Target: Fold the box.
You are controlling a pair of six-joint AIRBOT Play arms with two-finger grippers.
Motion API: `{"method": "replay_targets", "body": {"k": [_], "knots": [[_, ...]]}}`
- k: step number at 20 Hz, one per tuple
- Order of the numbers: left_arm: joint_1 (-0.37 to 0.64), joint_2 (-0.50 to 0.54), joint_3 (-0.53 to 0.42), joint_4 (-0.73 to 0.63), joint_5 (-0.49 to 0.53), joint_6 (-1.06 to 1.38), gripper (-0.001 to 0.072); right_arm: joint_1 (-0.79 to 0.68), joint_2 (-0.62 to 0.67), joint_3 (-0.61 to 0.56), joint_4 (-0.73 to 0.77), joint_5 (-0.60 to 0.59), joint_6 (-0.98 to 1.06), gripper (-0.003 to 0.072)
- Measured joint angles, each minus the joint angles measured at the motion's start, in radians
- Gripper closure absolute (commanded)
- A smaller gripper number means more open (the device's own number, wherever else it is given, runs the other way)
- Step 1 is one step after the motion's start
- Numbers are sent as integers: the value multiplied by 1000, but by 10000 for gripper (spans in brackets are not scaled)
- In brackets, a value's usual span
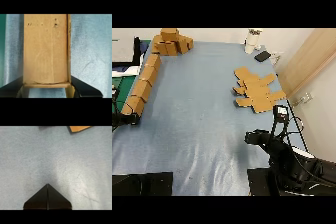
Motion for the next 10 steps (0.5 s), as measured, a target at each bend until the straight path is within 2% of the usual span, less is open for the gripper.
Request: {"method": "replay_targets", "body": {"k": [1,2,7,10], "knots": [[0,-4,0,0,-3,0,157,0,0,0,-2,0,0,683],[0,-8,0,0,-6,0,12,0,0,0,-3,0,0,683],[3,-26,2,11,-20,0,9,0,0,0,-3,0,1,683],[19,-28,21,27,-72,-3,9,0,0,0,-3,1,1,683]]}}
